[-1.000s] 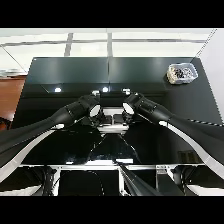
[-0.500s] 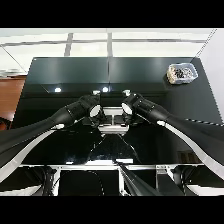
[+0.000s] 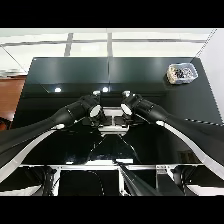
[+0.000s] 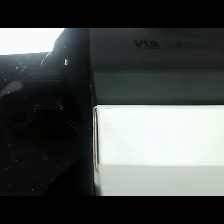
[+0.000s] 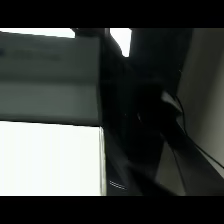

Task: Fold the box and place the chain.

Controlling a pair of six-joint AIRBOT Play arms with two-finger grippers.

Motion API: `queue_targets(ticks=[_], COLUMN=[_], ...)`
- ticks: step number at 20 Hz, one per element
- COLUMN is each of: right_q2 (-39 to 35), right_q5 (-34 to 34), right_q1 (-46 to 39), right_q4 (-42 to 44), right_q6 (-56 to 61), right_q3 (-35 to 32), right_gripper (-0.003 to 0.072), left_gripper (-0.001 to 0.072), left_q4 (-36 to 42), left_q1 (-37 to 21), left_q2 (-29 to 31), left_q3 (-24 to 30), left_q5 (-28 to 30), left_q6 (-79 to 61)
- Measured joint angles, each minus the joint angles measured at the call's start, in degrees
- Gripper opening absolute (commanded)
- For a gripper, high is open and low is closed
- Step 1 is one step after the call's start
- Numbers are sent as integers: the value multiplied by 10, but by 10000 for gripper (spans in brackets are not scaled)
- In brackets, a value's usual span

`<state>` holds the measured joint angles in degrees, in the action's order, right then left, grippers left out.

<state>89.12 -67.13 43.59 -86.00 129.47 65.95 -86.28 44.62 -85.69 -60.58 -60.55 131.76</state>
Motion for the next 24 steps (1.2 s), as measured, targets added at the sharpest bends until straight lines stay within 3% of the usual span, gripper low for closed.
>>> queue_targets(ticks=[4,9,14,15,16,19,22,24], right_q2=[-39,-155,-242,-248,-251,-235,-178,-118], right_q5=[-5,-53,-70,-54,-31,65,154,185], right_q1=[0,-1,-34,-56,-83,-199,-326,-392], right_q4=[-2,-33,-233,-273,-298,-316,-239,-180], right_q6=[-16,-55,-77,-78,-80,-81,-93,-108], right_q3=[8,11,9,4,-3,-26,-16,29], right_gripper=[383,383,384,501,720,720,720,720], left_gripper=[31,31,31,31,31,31,31,31], left_q4=[0,0,0,0,0,0,0,0], left_q1=[0,0,0,0,0,0,0,0], left_q2=[0,0,0,0,0,0,0,0], left_q3=[0,0,0,0,0,0,0,0], left_q5=[0,1,1,1,1,0,0,0], left_q6=[2,2,2,2,2,2,2,2])
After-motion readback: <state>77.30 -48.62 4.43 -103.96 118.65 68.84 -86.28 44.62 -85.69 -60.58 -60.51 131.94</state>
